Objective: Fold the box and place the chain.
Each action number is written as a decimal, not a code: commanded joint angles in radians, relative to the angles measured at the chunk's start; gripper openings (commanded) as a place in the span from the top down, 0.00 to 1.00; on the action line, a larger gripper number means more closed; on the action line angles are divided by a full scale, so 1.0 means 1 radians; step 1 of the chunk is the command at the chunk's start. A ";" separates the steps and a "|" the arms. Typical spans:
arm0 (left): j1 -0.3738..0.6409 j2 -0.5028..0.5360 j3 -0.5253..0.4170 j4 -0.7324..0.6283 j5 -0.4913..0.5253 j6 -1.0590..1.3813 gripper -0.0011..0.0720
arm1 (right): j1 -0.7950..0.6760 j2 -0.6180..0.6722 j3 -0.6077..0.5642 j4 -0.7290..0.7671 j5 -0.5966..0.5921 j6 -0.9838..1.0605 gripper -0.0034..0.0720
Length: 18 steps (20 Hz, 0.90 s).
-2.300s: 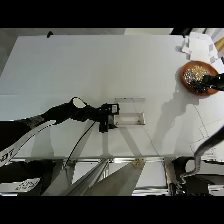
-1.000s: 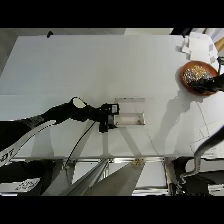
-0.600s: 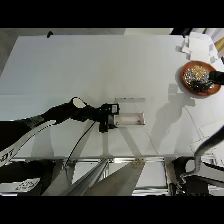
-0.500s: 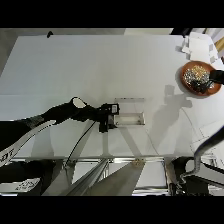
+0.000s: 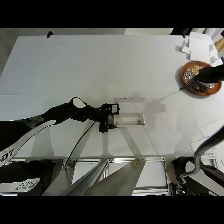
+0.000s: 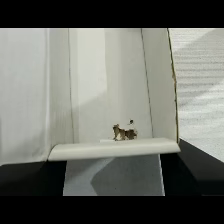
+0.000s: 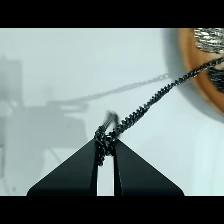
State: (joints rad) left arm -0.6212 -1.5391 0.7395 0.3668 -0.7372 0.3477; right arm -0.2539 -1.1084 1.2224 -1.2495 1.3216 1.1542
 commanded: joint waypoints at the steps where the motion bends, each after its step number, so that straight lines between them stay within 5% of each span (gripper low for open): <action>1: 0.000 0.001 0.000 0.000 0.000 0.000 0.61 | 0.117 0.078 0.000 0.032 0.073 0.014 0.93; 12: 0.000 0.001 0.000 0.000 0.000 0.000 0.61 | 0.469 0.205 0.000 0.031 0.164 0.125 0.93; 18: 0.000 0.001 0.000 0.000 0.000 0.000 0.61 | 0.727 0.231 -0.043 0.027 0.105 0.212 0.93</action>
State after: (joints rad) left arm -0.6212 -1.5391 0.7395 0.3668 -0.7372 0.3481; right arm 0.3531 -0.8871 1.1992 -1.2190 1.4658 1.3220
